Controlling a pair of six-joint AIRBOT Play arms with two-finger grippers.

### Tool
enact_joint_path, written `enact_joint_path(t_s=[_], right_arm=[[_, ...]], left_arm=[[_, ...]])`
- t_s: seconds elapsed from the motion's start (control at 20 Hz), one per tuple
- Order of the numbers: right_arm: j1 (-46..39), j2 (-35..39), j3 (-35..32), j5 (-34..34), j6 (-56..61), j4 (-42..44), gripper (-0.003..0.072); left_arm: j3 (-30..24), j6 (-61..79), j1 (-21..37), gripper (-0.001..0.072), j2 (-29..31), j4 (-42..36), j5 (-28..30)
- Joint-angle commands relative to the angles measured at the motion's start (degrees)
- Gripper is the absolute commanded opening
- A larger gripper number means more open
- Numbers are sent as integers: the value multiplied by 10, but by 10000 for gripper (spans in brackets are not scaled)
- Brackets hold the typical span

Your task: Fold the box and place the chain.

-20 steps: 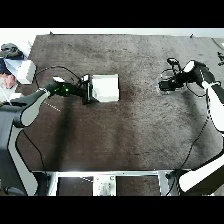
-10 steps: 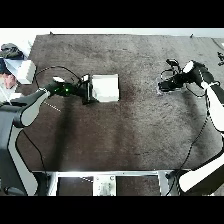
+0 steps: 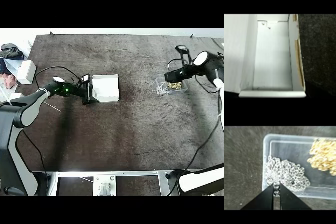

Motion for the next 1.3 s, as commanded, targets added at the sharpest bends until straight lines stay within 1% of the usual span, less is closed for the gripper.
enact_joint_path(t_s=[0.0, 0.1, 0.3, 0.45, 0.6, 0.8, 1.0, 1.25], right_arm=[[0, 67, 0, -6, -7, 12, -30], [0, 120, 1, -20, -24, 44, -30], [5, 234, 1, -78, -58, 105, -30], [29, 302, 1, -140, -65, 109, -30], [79, 349, 1, -218, -75, 109, -30], [164, 364, 5, -301, -90, 109, -30], [234, 355, 8, -320, -96, 109, -30], [297, 311, 8, -324, -96, 109, -30]], left_arm=[[0, 0, 0, 347, 0, 0, 0], [0, 0, 0, 348, 0, 0, 0], [0, 0, 0, 347, 0, 0, 0], [0, 0, 0, 348, 0, 0, 0], [0, 0, 0, 348, 0, 0, 0], [0, 0, 0, 347, 0, 0, 0], [0, 0, 0, 347, 0, 0, 0], [0, 0, 0, 347, 0, 0, 0]])
